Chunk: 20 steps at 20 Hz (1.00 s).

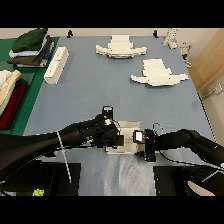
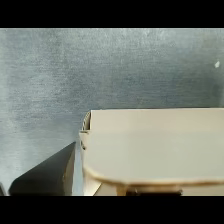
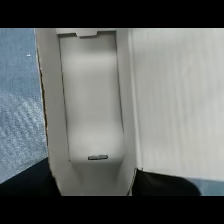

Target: Fold the box.

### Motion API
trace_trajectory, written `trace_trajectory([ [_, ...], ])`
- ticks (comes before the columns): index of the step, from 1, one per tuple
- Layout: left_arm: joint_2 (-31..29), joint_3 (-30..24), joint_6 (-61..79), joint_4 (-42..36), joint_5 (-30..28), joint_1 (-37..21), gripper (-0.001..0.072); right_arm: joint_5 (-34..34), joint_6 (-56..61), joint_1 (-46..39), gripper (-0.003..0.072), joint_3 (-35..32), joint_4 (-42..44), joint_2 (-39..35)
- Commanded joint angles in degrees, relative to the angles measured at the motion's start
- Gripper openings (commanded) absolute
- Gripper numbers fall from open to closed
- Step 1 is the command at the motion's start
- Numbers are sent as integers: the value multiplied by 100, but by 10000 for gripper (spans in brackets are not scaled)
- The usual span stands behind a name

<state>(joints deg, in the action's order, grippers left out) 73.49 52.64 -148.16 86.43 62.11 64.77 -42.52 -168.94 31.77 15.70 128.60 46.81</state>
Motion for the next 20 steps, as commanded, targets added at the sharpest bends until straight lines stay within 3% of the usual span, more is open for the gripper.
trace_trajectory([
  [1, 245, 155, -168, 85, 4, 164, 347, -4, 2, 0, 505, 4, -2, 2],
  [6, 393, 284, -166, 195, 188, 203, 347, -4, 2, 0, 505, 7, -2, 2],
  [7, 393, 284, -166, 205, 251, 203, 246, -4, 2, 0, 505, 7, -2, 2],
  [8, 393, 284, -164, 216, 280, 203, 9, -4, 2, 0, 505, 4, -2, 2],
  [16, 393, 284, -157, 133, 260, 203, 18, -4, 2, 0, 505, 4, -2, 2],
  [17, 393, 286, -116, 74, 258, 203, 149, -4, 2, 0, 505, 4, -2, 2],
  [18, 393, 304, -129, 52, 284, 205, 476, -4, 2, 0, 505, 7, -2, 2],
  [19, 391, 352, -129, 35, 389, 203, 652, -4, 2, 0, 505, 4, -2, 2],
  [20, 391, 428, -111, 42, 555, 203, 662, -4, 2, 0, 505, 4, -2, 2],
])
